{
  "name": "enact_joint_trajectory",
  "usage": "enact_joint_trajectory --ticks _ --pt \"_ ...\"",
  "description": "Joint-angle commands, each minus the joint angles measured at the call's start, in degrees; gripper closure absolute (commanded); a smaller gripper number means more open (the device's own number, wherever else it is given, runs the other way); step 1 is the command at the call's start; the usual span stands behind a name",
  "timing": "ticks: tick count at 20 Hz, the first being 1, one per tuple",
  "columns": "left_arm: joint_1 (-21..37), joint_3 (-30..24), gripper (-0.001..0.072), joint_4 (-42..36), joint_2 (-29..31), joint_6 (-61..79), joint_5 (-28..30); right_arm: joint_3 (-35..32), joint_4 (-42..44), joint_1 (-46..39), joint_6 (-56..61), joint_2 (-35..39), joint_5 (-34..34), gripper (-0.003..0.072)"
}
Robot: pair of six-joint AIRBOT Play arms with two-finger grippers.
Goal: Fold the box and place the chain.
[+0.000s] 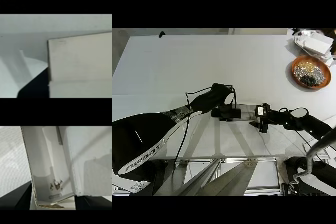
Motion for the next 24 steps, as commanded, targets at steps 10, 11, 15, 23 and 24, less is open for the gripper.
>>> enact_joint_trajectory --ticks 10,11,15,23,24 --pt "-0.31 -0.02 0.0417 -0.74 -0.44 -1.18 0.52 -0.02 -0.02 0.0 -0.04 0.04 -0.02 0.029" --pt "-0.31 -0.04 0.0458 -0.74 -0.44 -1.22 0.72 -0.02 0.0 0.0 -0.04 0.04 -0.02 0.029" --pt "-0.31 -0.02 0.0707 -1.22 -0.28 -1.55 0.35 -0.02 0.0 0.0 -0.04 0.04 -0.02 0.029" --pt "2.91 -2.4 0.0351 -3.87 8.85 22.32 -0.31 -0.02 -0.02 0.0 -0.04 0.04 -0.02 0.029" --pt "3.78 -3.41 0.0241 -4.48 10.4 25.18 -0.07 -0.02 -0.02 0.0 -0.04 0.04 -0.02 0.029"
